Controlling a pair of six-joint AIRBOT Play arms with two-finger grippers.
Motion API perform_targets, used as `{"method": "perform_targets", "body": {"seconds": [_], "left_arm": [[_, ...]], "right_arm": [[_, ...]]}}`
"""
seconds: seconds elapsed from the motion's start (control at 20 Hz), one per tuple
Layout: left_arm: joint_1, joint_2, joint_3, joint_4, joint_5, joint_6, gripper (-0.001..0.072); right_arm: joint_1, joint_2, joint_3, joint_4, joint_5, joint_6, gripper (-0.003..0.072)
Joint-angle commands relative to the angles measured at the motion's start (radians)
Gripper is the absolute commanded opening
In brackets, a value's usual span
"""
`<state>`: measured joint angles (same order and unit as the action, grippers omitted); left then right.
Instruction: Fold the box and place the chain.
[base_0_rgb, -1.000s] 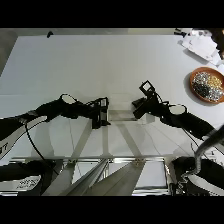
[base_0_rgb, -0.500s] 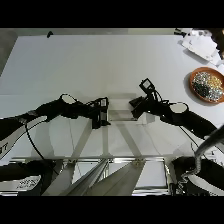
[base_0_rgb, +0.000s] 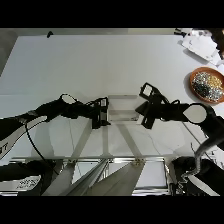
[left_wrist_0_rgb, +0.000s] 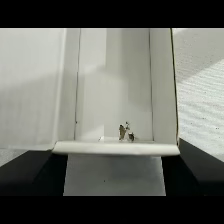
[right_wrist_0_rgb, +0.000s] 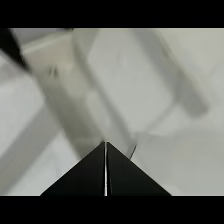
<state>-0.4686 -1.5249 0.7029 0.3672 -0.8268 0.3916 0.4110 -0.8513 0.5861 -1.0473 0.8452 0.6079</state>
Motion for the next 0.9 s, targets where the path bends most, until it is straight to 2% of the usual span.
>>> {"method": "perform_targets", "body": {"seconds": [0.0,0.2,0.25,0.3,0.35,0.7,0.85], "left_arm": [[0.001,-0.001,0.000,0.000,0.000,0.000,0.0258],[0.001,0.000,0.000,0.000,0.000,0.000,0.0258],[0.001,0.000,0.000,0.000,0.000,0.000,0.0258],[0.001,-0.001,0.000,0.000,0.000,0.000,0.0258],[0.001,-0.001,0.000,0.000,0.000,0.000,0.0258],[0.001,-0.001,0.000,0.000,0.000,0.000,0.0258],[0.001,-0.001,0.000,0.000,0.000,0.000,0.0258]], "right_arm": [[0.000,0.032,0.005,-0.304,0.235,0.117,0.0015],[0.000,0.018,0.005,-0.307,0.127,0.075,0.0018],[0.000,0.007,0.005,-0.306,0.122,0.017,0.0060],[0.000,-0.007,0.005,-0.301,0.121,-0.035,0.0169],[0.000,-0.024,0.005,-0.293,0.118,-0.072,0.0204],[0.000,-0.160,0.004,-0.122,0.043,-0.394,0.0206],[0.000,-0.216,0.004,-0.083,-0.034,-0.432,0.0202]]}}
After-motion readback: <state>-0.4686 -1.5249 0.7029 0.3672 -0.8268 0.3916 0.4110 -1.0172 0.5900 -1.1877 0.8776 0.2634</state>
